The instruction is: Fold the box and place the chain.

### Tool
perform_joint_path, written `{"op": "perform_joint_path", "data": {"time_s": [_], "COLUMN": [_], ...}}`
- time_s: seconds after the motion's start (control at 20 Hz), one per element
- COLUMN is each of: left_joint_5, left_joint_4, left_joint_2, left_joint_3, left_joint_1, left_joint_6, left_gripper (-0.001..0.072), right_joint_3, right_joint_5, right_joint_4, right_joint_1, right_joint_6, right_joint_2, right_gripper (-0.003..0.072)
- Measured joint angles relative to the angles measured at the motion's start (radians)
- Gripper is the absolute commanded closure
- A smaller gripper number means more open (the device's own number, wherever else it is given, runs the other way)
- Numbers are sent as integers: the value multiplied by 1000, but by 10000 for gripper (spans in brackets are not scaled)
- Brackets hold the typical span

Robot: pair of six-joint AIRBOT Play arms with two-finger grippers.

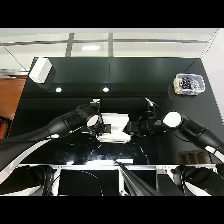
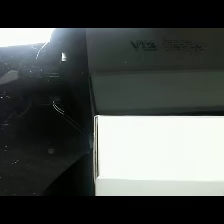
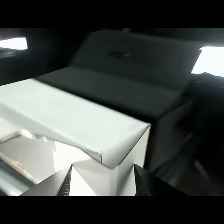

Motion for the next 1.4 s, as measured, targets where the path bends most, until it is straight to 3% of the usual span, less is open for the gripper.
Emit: {"op": "perform_joint_path", "data": {"time_s": [0.2,0.3,0.6,0.95,1.05,1.25,1.3,1.35,1.4], "left_joint_5": [1,3,3,3,2,2,2,3,3], "left_joint_4": [0,0,0,0,0,0,0,0,0], "left_joint_2": [0,0,0,0,0,0,0,0,0], "left_joint_3": [0,0,0,0,0,0,0,0,0], "left_joint_1": [0,0,0,0,0,0,0,0,0], "left_joint_6": [0,-1,-2,0,0,-1,-2,-2,-2], "left_gripper": [684,684,684,684,684,684,684,684,684], "right_joint_3": [102,164,290,317,318,325,330,336,345], "right_joint_5": [36,75,217,267,270,270,271,272,277], "right_joint_4": [-219,-319,-547,-606,-611,-614,-615,-616,-616], "right_joint_1": [85,134,245,281,283,285,285,285,286], "right_joint_6": [216,305,529,663,682,703,708,709,712], "right_joint_2": [-62,-105,-203,-256,-265,-278,-284,-291,-299], "right_gripper": [250,342,372,381,485,488,526,627,635]}}
